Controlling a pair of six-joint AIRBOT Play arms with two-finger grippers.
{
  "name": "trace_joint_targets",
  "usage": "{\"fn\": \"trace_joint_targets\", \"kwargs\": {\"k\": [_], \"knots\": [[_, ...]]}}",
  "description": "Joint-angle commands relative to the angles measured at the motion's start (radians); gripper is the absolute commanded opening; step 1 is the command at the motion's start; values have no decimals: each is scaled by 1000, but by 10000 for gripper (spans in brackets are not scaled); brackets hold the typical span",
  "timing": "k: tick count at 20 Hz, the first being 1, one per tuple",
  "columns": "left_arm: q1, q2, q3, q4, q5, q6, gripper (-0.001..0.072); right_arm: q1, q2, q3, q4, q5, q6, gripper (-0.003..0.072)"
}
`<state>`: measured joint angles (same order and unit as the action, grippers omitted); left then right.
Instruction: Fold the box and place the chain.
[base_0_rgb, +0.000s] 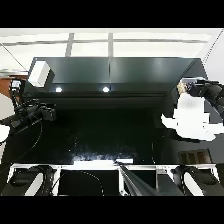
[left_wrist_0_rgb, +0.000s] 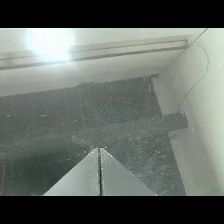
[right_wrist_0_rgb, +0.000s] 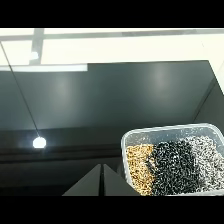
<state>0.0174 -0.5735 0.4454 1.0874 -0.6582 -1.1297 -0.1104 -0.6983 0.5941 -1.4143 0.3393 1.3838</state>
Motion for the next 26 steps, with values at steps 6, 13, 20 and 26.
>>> {"fn": "trace_joint_targets", "kwargs": {"k": [6,13,20,26], "knots": [[1,1,0,0,0,0,37,0,0,0,0,0,0,50],[1,1,0,0,5,0,37,0,1,0,0,0,0,50],[0,-21,0,-111,127,0,47,0,1,0,10,-14,0,50],[-129,-181,45,-149,158,102,706,0,1,0,33,-8,1,49]]}}
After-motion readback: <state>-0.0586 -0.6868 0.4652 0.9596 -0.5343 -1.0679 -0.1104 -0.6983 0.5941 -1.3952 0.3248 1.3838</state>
